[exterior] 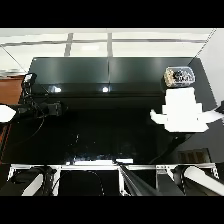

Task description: Fold the box and place the chain.

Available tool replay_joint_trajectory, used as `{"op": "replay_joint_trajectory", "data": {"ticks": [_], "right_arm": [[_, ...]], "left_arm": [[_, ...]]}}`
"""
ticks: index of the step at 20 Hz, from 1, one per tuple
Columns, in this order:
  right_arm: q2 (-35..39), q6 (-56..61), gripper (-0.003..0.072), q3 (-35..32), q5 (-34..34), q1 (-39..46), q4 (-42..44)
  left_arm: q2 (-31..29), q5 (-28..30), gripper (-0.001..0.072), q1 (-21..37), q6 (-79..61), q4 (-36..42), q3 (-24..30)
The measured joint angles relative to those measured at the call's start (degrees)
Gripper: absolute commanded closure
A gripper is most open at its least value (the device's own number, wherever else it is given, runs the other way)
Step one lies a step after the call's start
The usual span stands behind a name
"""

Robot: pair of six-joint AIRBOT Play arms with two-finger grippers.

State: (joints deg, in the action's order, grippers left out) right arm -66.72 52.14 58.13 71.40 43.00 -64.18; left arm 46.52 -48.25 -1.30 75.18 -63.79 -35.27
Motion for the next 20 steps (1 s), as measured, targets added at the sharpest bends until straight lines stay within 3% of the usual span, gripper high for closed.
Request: {"op": "replay_joint_trajectory", "data": {"ticks": [6,10,14,20], "right_arm": [[14.4,1.9,0.0671,-19.5,-7.5,-14.6,16.0],[17.2,2.3,0.0671,-28.3,-19.2,-29.1,25.9],[17.7,4.3,0.0671,-32.0,-30.7,-41.0,29.8],[17.6,5.1,0.0671,-33.2,-35.7,-48.2,31.2]], "left_arm": [[0.5,-0.2,0.0002,-0.2,-0.2,1.7,0.0],[3.3,0.3,0.0002,-1.6,-2.0,5.3,-0.1],[11.9,-0.8,0.0003,-2.7,-8.8,15.0,-3.0],[29.5,-8.9,0.0003,-5.0,-16.0,23.8,-13.8]]}}
